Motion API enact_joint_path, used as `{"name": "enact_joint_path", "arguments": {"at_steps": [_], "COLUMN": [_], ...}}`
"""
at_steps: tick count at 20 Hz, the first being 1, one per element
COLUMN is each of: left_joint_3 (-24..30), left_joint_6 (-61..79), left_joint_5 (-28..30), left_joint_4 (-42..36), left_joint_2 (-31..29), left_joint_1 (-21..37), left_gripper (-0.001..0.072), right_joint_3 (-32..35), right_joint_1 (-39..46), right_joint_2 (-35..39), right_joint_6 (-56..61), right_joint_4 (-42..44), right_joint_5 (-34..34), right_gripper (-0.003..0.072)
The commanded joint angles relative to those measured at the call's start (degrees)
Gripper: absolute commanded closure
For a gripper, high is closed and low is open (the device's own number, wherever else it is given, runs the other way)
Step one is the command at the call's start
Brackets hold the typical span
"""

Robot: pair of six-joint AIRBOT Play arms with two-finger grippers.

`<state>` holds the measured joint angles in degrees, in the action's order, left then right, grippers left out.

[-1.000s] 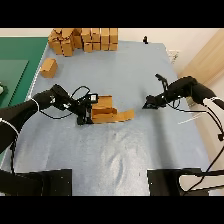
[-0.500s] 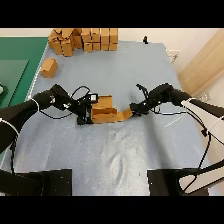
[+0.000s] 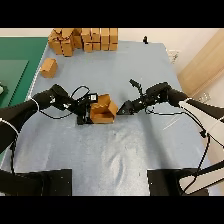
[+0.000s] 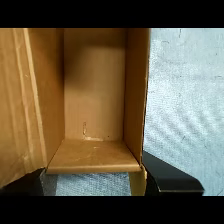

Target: Fold the box.

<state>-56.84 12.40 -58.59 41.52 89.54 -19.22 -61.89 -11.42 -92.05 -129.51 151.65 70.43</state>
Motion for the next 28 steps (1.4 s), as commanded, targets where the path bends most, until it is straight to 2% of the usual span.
{"name": "enact_joint_path", "arguments": {"at_steps": [1, 7, 10, 11, 12, 17, 20, 23, 26, 28], "left_joint_3": [0.0, 0.0, 0.0, 0.0, 0.0, 0.0, 0.0, 0.0, 0.0, 0.0], "left_joint_6": [0.2, 0.2, 0.2, 0.2, 0.2, 0.2, 0.2, 0.2, 0.2, 0.2], "left_joint_5": [0.0, 0.1, 0.1, 0.1, 0.1, 0.1, 0.1, 0.0, 0.0, 0.0], "left_joint_4": [0.0, 0.0, 0.0, 0.0, 0.0, 0.0, 0.0, 0.0, 0.0, 0.0], "left_joint_2": [0.0, 0.0, 0.0, 0.0, 0.0, 0.0, 0.0, 0.0, 0.0, 0.0], "left_joint_1": [0.0, 0.0, 0.0, 0.0, 0.0, 0.0, 0.0, 0.0, 0.0, 0.0], "left_gripper": [0.0692, 0.0692, 0.0692, 0.0692, 0.0692, 0.0692, 0.0692, 0.0692, 0.0692, 0.0692], "right_joint_3": [-0.1, -0.1, -0.1, -0.1, -0.1, -0.1, -0.1, -0.4, -0.4, -0.4], "right_joint_1": [-0.1, 0.4, 2.2, 3.0, 3.8, 7.5, 8.5, 7.8, 5.4, 3.1], "right_joint_2": [0.1, 0.1, 0.7, 1.0, 1.3, 2.9, 4.2, 8.5, 15.0, 18.8], "right_joint_6": [-1.9, -0.3, -0.3, -0.4, -0.3, 2.6, 6.3, 10.0, 5.7, -3.8], "right_joint_4": [2.2, -2.2, -4.7, -5.7, -7.2, -15.8, -24.5, -30.1, -29.7, -25.2], "right_joint_5": [1.9, 6.3, 8.1, 8.7, 9.6, 9.8, 4.3, -6.4, -16.1, -17.4], "right_gripper": [0.0508, 0.0504, 0.0546, 0.0589, 0.0674, 0.0676, 0.0677, 0.0677, 0.0676, 0.0676]}}
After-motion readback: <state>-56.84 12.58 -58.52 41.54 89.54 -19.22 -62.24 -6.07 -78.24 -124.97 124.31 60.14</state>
